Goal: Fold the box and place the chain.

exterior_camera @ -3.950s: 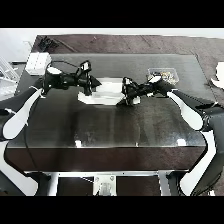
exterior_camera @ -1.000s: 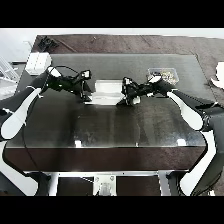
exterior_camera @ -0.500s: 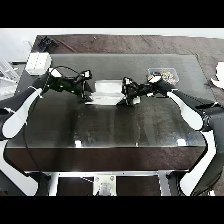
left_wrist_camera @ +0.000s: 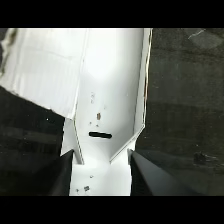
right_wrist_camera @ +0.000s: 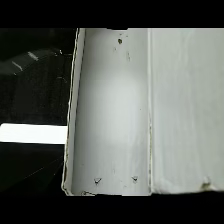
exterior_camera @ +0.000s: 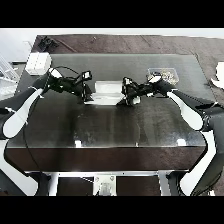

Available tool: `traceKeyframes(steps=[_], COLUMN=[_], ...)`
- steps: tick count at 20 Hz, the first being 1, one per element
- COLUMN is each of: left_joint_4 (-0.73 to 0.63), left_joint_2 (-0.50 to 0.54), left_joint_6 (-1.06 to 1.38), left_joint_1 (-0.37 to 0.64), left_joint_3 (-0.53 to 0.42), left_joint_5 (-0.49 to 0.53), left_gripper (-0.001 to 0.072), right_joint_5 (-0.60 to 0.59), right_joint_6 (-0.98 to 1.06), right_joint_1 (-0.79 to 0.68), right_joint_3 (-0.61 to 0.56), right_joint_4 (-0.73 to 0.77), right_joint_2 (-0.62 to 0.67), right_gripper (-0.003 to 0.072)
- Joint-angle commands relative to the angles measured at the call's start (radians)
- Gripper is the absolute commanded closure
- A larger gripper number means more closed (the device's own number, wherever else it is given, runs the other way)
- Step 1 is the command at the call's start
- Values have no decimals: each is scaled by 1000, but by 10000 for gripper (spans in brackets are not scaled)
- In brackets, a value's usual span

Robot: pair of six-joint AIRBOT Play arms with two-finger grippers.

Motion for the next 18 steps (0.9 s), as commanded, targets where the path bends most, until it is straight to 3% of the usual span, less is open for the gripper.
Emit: traceKeyframes(steps=[1, 7, 12, 18], left_joint_4=[-2, -24, -16, 93], left_joint_2=[0, 0, -1, 0], left_joint_6=[0, 19, 26, 11], left_joint_1=[0, -18, -56, -38], left_joint_3=[0, 0, 0, 0], left_joint_5=[-16, -19, 36, 26], left_gripper=[299, 299, 299, 300], right_joint_5=[0, 0, 0, 0], right_joint_6=[0, 0, 0, 0], right_joint_1=[1, 1, 1, 1], right_joint_3=[0, 0, 0, 0], right_joint_4=[0, 0, 0, 0], right_joint_2=[0, 0, 0, 0], right_gripper=[191, 190, 190, 190])
